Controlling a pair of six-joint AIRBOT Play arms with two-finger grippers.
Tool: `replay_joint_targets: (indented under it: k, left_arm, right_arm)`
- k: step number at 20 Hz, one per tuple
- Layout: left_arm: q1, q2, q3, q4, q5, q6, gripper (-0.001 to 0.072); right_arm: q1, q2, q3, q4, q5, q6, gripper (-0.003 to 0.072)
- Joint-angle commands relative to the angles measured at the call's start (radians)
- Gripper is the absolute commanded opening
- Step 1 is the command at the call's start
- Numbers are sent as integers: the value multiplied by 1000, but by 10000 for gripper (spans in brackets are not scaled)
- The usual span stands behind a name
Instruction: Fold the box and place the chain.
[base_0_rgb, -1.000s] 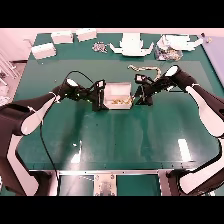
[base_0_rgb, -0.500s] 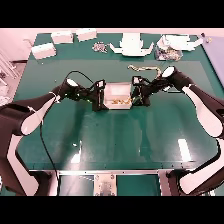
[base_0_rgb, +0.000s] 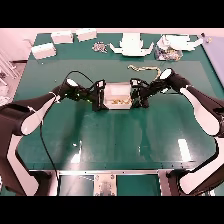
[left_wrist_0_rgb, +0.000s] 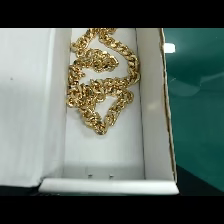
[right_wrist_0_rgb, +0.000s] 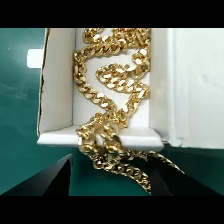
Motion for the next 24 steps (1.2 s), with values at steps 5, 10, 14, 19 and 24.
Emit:
replay_joint_targets:
  k: [5,10,14,19,24]
  left_arm:
    - [1,0,0,0,0,0,469]
    - [1,0,0,0,0,0,469]
    - [1,0,0,0,0,0,469]
    - [1,0,0,0,0,0,469]
    - [1,0,0,0,0,0,469]
  right_arm:
    - [0,-2,-14,-6,-32,4,407]
    - [0,-2,-14,-10,-34,4,189]
    - [-1,-2,-12,-34,-34,22,11]
    - [-26,31,-5,-32,-30,137,10]
    - [-38,100,-5,19,-21,166,9]
